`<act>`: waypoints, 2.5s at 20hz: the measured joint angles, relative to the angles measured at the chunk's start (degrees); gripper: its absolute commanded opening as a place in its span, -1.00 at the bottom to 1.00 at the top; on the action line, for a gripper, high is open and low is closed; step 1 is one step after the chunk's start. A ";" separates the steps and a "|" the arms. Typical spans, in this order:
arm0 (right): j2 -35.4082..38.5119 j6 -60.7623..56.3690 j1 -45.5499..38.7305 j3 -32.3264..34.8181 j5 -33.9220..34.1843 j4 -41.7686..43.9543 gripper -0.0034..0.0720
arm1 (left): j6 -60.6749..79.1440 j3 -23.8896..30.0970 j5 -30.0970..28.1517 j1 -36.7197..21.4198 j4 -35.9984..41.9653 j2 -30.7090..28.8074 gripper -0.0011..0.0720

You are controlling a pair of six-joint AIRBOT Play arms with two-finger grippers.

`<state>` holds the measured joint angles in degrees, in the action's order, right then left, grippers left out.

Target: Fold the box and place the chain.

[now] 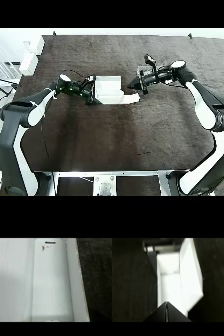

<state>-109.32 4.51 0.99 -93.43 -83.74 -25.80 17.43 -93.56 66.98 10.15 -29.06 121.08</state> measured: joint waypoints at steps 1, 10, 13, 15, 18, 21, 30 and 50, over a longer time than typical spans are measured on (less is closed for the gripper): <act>0.00 -0.83 0.96 0.09 0.87 1.55 -0.89 | 0.00 0.00 0.00 0.00 0.00 0.00 0.11; -1.27 -6.32 8.37 0.33 18.40 5.86 -0.89 | -0.02 0.00 0.02 0.00 0.00 0.00 0.11; -1.60 -8.63 9.11 0.33 24.35 6.14 -0.89 | 0.00 0.00 0.02 0.00 0.00 0.00 0.11; -2.03 -10.49 9.40 0.33 27.56 6.08 -0.89 | -0.04 0.00 0.04 0.00 0.00 0.00 0.11; -2.86 -13.09 9.44 0.33 31.28 5.66 -0.89 | -0.09 0.00 0.04 0.00 0.00 0.02 0.11; -3.87 -15.52 9.57 0.33 33.29 4.68 -0.89 | -0.07 0.00 0.07 -0.02 0.00 0.02 0.11; -5.92 -17.42 9.57 0.33 34.73 3.69 -0.89 | -0.07 0.00 0.04 -0.02 0.02 0.02 0.11; 14.99 -15.91 7.98 10.08 30.34 -20.02 0.95 | 0.02 0.00 0.00 -0.02 -0.02 0.02 0.11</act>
<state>-94.32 -11.40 8.97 -83.35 -53.41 -45.82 17.45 -93.56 66.98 10.13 -29.08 121.10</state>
